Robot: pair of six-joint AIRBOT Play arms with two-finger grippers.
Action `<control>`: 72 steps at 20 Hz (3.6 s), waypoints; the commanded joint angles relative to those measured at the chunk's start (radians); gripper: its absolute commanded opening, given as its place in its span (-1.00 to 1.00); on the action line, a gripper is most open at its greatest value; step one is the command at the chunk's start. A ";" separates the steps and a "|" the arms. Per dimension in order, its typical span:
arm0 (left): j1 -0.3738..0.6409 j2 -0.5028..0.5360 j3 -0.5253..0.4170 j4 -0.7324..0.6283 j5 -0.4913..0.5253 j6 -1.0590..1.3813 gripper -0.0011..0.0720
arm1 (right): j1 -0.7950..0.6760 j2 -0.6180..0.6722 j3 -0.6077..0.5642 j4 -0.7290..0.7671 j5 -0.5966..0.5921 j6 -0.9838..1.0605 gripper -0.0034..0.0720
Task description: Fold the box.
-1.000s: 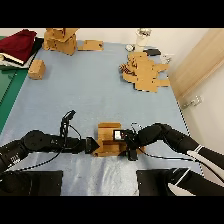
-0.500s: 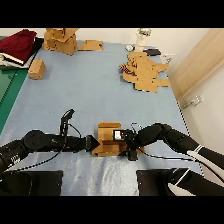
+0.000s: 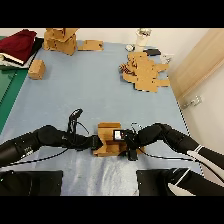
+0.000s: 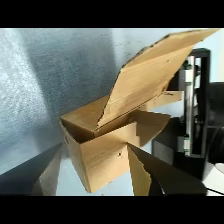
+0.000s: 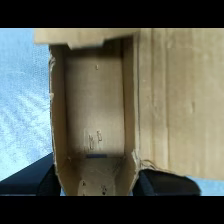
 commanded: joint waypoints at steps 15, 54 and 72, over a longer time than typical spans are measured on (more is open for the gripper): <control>-0.248 -0.193 0.312 0.714 -0.241 -0.803 0.65 | 0.000 0.000 0.001 0.000 0.000 0.000 0.44; -0.307 -0.272 0.503 0.808 -0.464 -0.949 0.57 | 0.000 0.000 0.001 0.000 0.000 0.000 0.44; -0.307 -0.417 0.499 0.798 -0.414 -0.948 -0.86 | 0.000 0.000 0.001 0.000 0.000 0.000 0.44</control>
